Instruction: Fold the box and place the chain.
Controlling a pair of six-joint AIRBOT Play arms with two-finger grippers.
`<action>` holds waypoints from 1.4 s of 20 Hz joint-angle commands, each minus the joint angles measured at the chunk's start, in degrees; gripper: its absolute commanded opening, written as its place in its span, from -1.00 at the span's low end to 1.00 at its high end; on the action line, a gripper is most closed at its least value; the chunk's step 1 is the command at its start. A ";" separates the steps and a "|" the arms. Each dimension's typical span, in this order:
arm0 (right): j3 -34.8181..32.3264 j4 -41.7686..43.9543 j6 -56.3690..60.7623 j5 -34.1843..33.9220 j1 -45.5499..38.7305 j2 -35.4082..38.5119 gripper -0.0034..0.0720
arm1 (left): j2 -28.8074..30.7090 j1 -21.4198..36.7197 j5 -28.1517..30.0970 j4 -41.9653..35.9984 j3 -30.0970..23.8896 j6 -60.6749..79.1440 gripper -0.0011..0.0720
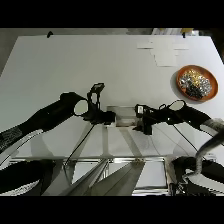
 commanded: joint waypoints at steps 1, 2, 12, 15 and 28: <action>-0.02 0.00 0.02 0.00 0.02 0.02 0.25 | -1.18 -0.63 -0.79 -0.11 0.09 -0.22 0.16; -0.02 0.00 0.02 -0.02 0.02 0.02 0.25 | -1.51 -0.85 -0.50 -0.09 0.09 -0.22 0.16; -0.02 0.00 0.02 0.00 0.02 0.02 0.25 | -1.73 -1.11 2.23 0.92 0.50 -4.24 0.16; -0.02 0.00 0.02 0.00 0.02 0.02 0.25 | -1.75 -1.11 0.50 1.38 1.86 -4.26 0.16; -0.02 0.00 0.02 0.00 0.02 0.02 0.25 | -8.41 -5.66 -9.90 11.45 8.98 -17.68 0.16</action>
